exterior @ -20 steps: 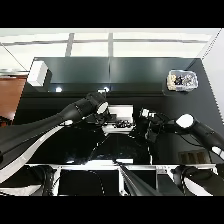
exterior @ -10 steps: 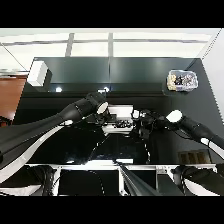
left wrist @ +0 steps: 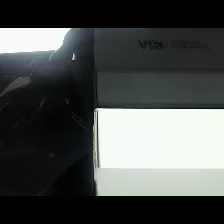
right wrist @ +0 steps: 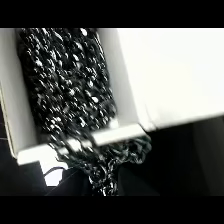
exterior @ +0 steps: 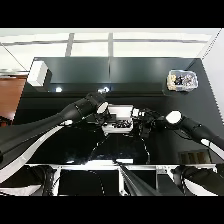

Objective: Fold the box and place the chain.

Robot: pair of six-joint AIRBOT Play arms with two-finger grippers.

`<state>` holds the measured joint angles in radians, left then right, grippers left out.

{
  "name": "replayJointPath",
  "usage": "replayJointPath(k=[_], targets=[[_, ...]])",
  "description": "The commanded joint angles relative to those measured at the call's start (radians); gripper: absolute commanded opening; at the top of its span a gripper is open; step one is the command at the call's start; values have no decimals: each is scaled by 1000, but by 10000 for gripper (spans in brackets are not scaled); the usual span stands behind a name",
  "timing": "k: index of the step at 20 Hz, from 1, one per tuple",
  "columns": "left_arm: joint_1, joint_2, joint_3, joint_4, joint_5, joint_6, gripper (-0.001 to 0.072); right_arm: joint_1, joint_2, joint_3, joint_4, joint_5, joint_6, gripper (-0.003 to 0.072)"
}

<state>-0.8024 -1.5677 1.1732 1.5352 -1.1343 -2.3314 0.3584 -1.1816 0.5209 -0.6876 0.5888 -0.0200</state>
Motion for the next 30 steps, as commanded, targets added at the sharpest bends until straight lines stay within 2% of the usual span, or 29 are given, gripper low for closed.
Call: replayJointPath(k=[1, 3, 6, 9, 12, 13, 17, 19, 21, 23, 27, 30], targets=[[0, -1, 0, 0, 0, 0, 29, -36, 77, 2, -119, 0, 241, 16], [0, -1, 0, -3, 0, 0, 29, -72, 156, 11, -129, 60, 375, 16], [0, -1, 0, -3, 0, 0, 28, -84, 269, 71, -112, 227, 551, 16], [0, -1, 0, -3, 0, 0, 28, -84, 322, 169, 74, 338, 637, 16], [0, -1, 0, -3, 0, 0, 28, -84, 322, 208, 319, 312, 644, 17], [0, -1, 0, -3, 0, 0, 28, -77, 317, 207, 340, 304, 644, 17], [0, -1, 0, -3, 0, 0, 29, -43, 246, 149, 224, 297, 737, 22], [0, -1, 0, -3, 0, 0, 29, -28, 202, 124, 202, 284, 747, 285], [0, -1, 0, -3, 2, 0, 29, -47, 201, 125, 127, 254, 761, 285], [0, -1, 0, -3, 15, 0, 29, -129, 226, 125, 78, 259, 777, 284], [0, -1, 0, -3, 27, 0, 29, -344, 269, 125, -6, 349, 777, 283], [0, -5, 0, -5, 29, 8, 29, -420, 269, 124, -6, 396, 777, 283]])
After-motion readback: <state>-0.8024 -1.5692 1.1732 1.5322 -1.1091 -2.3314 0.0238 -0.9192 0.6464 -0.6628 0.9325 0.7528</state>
